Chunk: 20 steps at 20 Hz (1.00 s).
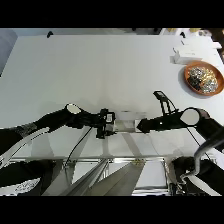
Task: Fold the box and place the chain.
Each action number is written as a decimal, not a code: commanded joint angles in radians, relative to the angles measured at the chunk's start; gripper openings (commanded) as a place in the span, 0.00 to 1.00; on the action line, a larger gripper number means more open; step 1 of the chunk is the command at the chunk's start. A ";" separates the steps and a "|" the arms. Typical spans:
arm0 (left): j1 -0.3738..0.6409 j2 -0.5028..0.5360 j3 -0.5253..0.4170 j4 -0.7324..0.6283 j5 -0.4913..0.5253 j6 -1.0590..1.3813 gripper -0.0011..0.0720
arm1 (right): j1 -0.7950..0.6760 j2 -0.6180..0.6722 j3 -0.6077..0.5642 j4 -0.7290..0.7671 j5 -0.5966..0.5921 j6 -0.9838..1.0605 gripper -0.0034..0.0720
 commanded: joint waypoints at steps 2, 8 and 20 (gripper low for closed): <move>0.000 0.000 0.000 0.000 0.000 0.000 0.30 | 0.167 -0.122 0.100 -0.192 -0.027 0.272 0.71; 0.000 0.000 0.000 0.000 0.000 0.000 0.30 | 0.233 -0.194 0.152 -0.384 0.023 0.497 0.58; 0.000 0.000 0.000 0.000 0.000 0.000 0.30 | 0.283 -0.306 0.189 -0.491 0.028 0.627 0.30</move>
